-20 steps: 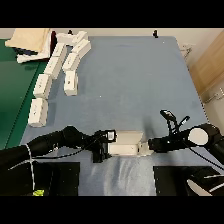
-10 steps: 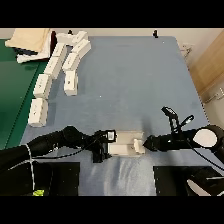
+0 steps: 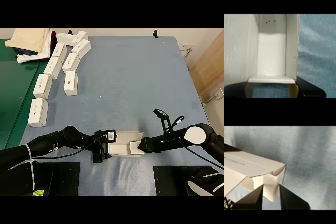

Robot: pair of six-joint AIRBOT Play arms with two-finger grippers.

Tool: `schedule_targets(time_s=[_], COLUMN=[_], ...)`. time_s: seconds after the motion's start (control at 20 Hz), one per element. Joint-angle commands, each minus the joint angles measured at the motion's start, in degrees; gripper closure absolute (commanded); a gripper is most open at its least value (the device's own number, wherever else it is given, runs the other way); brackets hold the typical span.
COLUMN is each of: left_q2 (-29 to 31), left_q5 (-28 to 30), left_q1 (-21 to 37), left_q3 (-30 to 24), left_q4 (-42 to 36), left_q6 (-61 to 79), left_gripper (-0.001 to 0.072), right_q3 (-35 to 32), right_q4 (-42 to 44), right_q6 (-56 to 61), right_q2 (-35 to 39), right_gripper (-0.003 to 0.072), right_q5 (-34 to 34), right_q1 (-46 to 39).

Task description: Fold the box.

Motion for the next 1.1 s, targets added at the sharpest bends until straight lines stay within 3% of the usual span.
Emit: schedule_targets(time_s=[0.0, 0.25, 0.45, 0.5, 0.7, 0.85, 1.05], left_q2=[0.0, 0.0, 0.0, 0.0, 0.0, 0.0, 0.0], left_q5=[0.0, 0.0, 0.0, 0.0, 0.0, 0.0, 0.0], left_q1=[0.0, 0.0, 0.0, 0.0, 0.0, 0.0, 0.0], left_q3=[0.0, 0.0, 0.0, 0.0, 0.0, 0.0, 0.0], left_q4=[0.0, 0.0, 0.0, 0.0, 0.0, 0.0, 0.0], left_q6=[0.0, 0.0, 0.0, 0.0, 0.0, 0.0, 0.0], left_gripper=[0.0268, 0.0268, 0.0268, 0.0268, 0.0268, 0.0268, 0.0268], right_q3=[2.4, 12.0, 17.6, 18.1, 19.7, 19.8, 19.8], right_q4=[-6.5, -23.5, -27.6, -28.3, -28.0, -28.0, -28.5], right_q6=[7.6, 24.7, 31.2, 32.7, 36.4, 37.5, 38.6], right_q2=[-4.3, -13.6, -21.8, -23.6, -28.7, -29.2, -29.2], right_gripper=[0.0404, 0.0404, 0.0426, 0.0460, 0.0470, 0.0685, 0.0684], right_q5=[-0.9, 5.6, 10.7, 10.9, 10.9, 11.0, 10.6], right_q1=[6.2, 17.3, 22.1, 22.7, 23.0, 23.0, 23.0])
